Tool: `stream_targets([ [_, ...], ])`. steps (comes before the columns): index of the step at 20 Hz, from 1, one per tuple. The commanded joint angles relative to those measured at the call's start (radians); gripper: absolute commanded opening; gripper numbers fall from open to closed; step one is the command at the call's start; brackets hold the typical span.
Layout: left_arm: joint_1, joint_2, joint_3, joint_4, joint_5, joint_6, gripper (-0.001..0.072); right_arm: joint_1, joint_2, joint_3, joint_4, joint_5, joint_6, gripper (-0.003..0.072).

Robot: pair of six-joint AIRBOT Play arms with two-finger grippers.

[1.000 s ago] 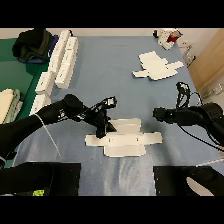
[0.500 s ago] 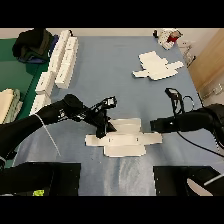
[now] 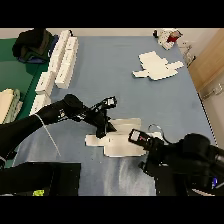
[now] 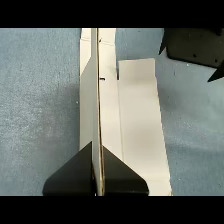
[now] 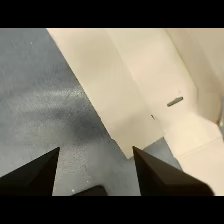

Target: Fold the box.

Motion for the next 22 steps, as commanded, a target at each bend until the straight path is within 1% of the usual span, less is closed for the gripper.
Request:
stream_targets([
  [1, -0.001, 0.0, 0.0, 0.0, -0.001, 0.0, 0.0012, 0.111, -0.116, -0.023, -0.134, 0.103, -0.072, 0.0719],
  [3, -0.001, 0.0, 0.0, 0.0, -0.001, 0.0, 0.0012, 0.111, -0.183, -0.023, -0.17, 0.135, -0.071, 0.0714],
  [6, -0.001, 0.0, 0.0, 0.0, -0.001, 0.0, 0.0012, 0.111, -0.245, -0.023, -0.297, 0.216, -0.027, 0.0713],
  [8, -0.001, 0.0, 0.0, 0.0, -0.001, 0.0, 0.0013, 0.11, -0.251, -0.023, -0.387, 0.248, 0.056, 0.0712],
  [10, -0.001, 0.0, 0.0, 0.0, 0.0, 0.0, 0.0012, 0.109, -0.249, -0.014, -0.471, 0.249, 0.168, 0.0712],
  [13, -0.001, 0.0, 0.0, 0.0, 0.0, 0.0, 0.0013, 0.109, -0.249, 0.01, -0.511, 0.245, 0.28, 0.0712],
  [16, -0.001, 0.0, 0.0, 0.0, -0.001, 0.0, 0.0013, 0.109, -0.249, 0.04, -0.481, 0.201, 0.317, 0.0712],
  [20, -0.001, 0.0, 0.0, 0.0, 0.0, 0.0, 0.0013, 0.109, -0.249, 0.087, -0.468, 0.077, 0.414, 0.0713],
  [22, -0.001, 0.0, 0.0, 0.0, -0.001, 0.0, 0.0013, 0.109, -0.249, 0.114, -0.465, 0.006, 0.418, 0.072],
])
